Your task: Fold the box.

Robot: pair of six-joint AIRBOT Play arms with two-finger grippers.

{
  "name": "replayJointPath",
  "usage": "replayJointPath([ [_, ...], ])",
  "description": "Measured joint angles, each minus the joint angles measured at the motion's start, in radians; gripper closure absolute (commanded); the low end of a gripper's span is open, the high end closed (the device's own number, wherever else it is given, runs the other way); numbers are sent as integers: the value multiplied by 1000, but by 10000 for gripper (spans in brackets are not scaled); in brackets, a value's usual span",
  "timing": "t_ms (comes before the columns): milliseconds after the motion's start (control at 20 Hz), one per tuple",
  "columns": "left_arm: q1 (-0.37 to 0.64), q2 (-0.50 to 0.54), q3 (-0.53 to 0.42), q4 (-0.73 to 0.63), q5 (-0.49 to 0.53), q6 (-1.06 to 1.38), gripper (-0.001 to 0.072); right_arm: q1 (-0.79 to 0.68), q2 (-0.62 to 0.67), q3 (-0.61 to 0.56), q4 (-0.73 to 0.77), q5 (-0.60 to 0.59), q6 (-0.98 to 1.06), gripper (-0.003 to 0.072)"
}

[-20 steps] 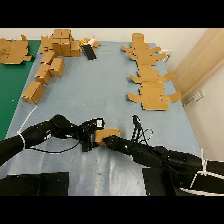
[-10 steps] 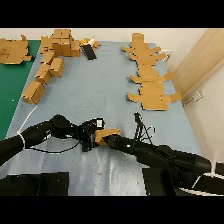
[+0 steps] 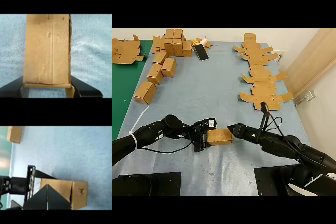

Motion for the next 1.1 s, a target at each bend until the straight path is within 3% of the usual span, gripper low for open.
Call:
replayJointPath([
  [800, 0, 2, 0, -24, 0, -11, 283, -50, 33, 3, -14, -37, 26, 683],
  [1000, 3, 57, 6, -7, -2, -115, 285, -51, 33, 3, -14, -37, 38, 683],
  [1100, 5, 109, 6, 36, 3, -186, 408, -51, 33, 3, -14, -37, 41, 683],
])
